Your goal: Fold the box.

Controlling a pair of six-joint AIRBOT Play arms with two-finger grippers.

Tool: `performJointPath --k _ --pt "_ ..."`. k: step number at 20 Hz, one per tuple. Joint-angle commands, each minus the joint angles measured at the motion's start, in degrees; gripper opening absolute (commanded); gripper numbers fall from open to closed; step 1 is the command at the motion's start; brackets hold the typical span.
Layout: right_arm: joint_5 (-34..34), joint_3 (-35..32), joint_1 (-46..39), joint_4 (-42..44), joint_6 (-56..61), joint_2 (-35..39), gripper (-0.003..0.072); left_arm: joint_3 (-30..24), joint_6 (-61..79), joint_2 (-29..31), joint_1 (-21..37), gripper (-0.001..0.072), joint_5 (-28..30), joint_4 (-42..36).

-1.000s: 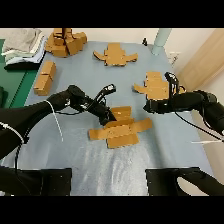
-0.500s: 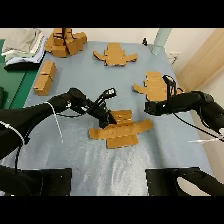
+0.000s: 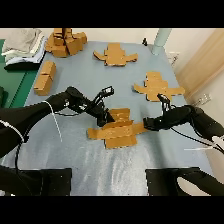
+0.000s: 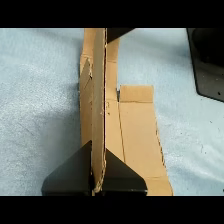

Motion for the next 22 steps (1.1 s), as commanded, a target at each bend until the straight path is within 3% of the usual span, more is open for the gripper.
performJointPath --k 1,15,22 --pt "0.28 -1.49 -0.02 0.63 0.0 -0.02 0.0009 -0.02 1.51 -0.02 0.31 0.0015 -0.55 -1.77" --pt "2.14 -1.36 -0.02 3.54 -0.02 0.09 0.0009 0.33 3.34 -0.26 0.2 0.0015 -3.56 -1.88" --pt "4.04 0.9 -0.04 3.96 -0.02 0.09 0.0004 2.32 0.87 -0.35 0.17 0.0015 -3.76 3.21"
